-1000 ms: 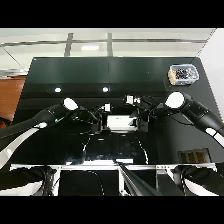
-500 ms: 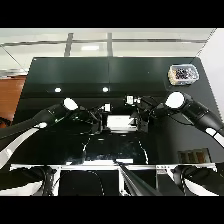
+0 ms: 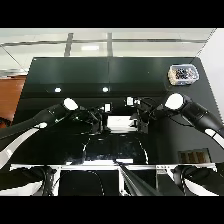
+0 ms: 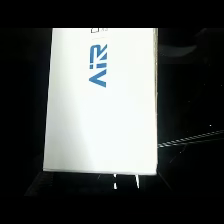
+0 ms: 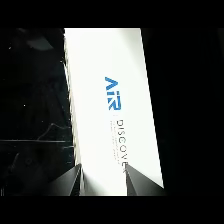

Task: Fold the box and place the chain.

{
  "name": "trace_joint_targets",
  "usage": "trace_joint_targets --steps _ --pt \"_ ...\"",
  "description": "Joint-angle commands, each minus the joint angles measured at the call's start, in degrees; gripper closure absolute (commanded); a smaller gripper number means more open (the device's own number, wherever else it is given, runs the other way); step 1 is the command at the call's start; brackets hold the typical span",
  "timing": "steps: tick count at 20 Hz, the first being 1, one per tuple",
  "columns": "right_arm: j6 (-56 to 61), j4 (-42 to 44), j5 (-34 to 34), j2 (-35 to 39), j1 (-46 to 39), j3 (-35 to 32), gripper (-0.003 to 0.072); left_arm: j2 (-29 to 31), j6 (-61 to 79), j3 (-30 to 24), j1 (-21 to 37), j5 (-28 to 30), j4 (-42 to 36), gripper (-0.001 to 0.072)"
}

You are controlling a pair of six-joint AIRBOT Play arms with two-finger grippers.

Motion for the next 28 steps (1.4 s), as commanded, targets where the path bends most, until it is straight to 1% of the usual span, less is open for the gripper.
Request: trace_joint_targets --steps 1,8,9,10,11,12,13,14,15,17,18,19,24,28 --pt "0.1 -0.2 0.9 0.2 0.0 -0.1 0.0376 0.0 0.0 0.0 0.0 0.0 0.0 0.0345" --pt "8.4 -0.2 4.0 6.5 -1.4 0.9 0.0377 0.0 0.0 0.0 0.0 0.0 0.0 0.0345" --pt "11.8 0.0 4.9 7.5 -2.1 0.9 0.0378 0.0 0.0 0.0 0.0 0.0 0.0 0.0345" --pt "18.7 0.2 5.7 8.0 -3.2 0.9 0.0381 0.0 0.0 0.0 0.0 0.1 0.0 0.0346" --pt "27.2 0.4 7.1 8.1 -4.6 0.9 0.0548 0.0 0.0 0.0 0.0 0.1 0.0 0.0345" --pt "34.0 0.7 8.5 8.0 -6.1 0.2 0.0672 0.0 0.0 0.0 0.0 0.1 0.0 0.0345" --pt "38.3 2.4 9.4 8.0 -7.5 -1.1 0.0671 0.0 0.0 0.0 0.0 0.1 0.0 0.0345" --pt "39.2 6.6 9.5 8.0 -8.4 -3.0 0.0671 0.0 0.0 0.0 0.0 0.1 0.0 0.0345" --pt "39.1 12.7 8.8 7.9 -9.0 -5.3 0.0671 0.0 0.0 0.0 0.0 0.1 0.0 0.0345" --pt "39.1 25.7 5.3 7.1 -9.1 -9.7 0.0671 0.0 0.0 0.0 0.0 0.1 0.0 0.0345" --pt "39.1 29.9 3.5 6.4 -9.1 -11.3 0.067 0.0 0.0 0.0 0.0 0.1 0.0 0.0345" --pt "39.1 31.6 1.9 5.4 -9.1 -12.2 0.067 0.0 0.0 0.0 0.0 0.1 0.0 0.0346" --pt "39.1 31.3 -0.9 0.4 -9.1 -12.3 0.067 0.0 0.0 0.0 0.0 0.1 0.0 0.0345" --pt "39.2 27.0 -1.0 -3.4 -9.1 -12.3 0.067 0.0 0.0 0.0 0.0 0.1 0.0 0.0345"
